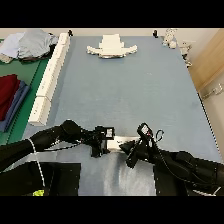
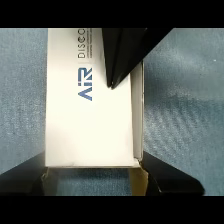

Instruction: Fold the box.

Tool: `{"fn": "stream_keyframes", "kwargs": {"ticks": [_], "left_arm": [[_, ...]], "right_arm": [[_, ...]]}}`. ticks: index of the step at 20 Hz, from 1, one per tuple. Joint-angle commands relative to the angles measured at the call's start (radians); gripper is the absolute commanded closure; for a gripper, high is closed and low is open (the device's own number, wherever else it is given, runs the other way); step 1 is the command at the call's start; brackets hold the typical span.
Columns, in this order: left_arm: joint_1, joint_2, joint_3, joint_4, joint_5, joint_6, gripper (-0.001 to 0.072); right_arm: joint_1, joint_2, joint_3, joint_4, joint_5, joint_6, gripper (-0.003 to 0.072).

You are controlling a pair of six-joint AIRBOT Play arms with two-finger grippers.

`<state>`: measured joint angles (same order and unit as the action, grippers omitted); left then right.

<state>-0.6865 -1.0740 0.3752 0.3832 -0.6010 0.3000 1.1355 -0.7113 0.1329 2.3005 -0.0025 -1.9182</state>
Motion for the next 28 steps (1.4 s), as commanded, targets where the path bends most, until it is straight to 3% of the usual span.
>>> {"fn": "stream_keyframes", "kwargs": {"ticks": [1,11,18,24,26,28], "left_arm": [[0.000,0.000,0.001,-0.002,-0.002,-0.001,0.0302],[0.000,0.000,0.001,-0.002,-0.002,-0.001,0.0302],[0.000,0.000,0.001,-0.002,-0.002,-0.001,0.0302],[0.000,0.000,0.001,-0.002,-0.002,-0.001,0.0302],[0.000,0.000,0.001,-0.002,-0.002,-0.001,0.0302],[0.000,0.000,0.001,-0.002,-0.002,-0.001,0.0302]], "right_arm": [[0.007,-0.019,-0.002,0.000,-0.006,0.008,0.0685],[0.007,0.006,-0.006,-0.001,0.018,0.007,0.0685],[0.000,0.082,0.013,-0.116,0.074,-0.009,0.0665],[-0.002,0.082,0.030,-0.125,0.075,-0.086,0.0665],[-0.002,0.083,0.043,-0.124,0.056,-0.136,0.0666],[-0.051,0.082,0.088,-0.131,-0.043,-0.196,0.0666]]}}
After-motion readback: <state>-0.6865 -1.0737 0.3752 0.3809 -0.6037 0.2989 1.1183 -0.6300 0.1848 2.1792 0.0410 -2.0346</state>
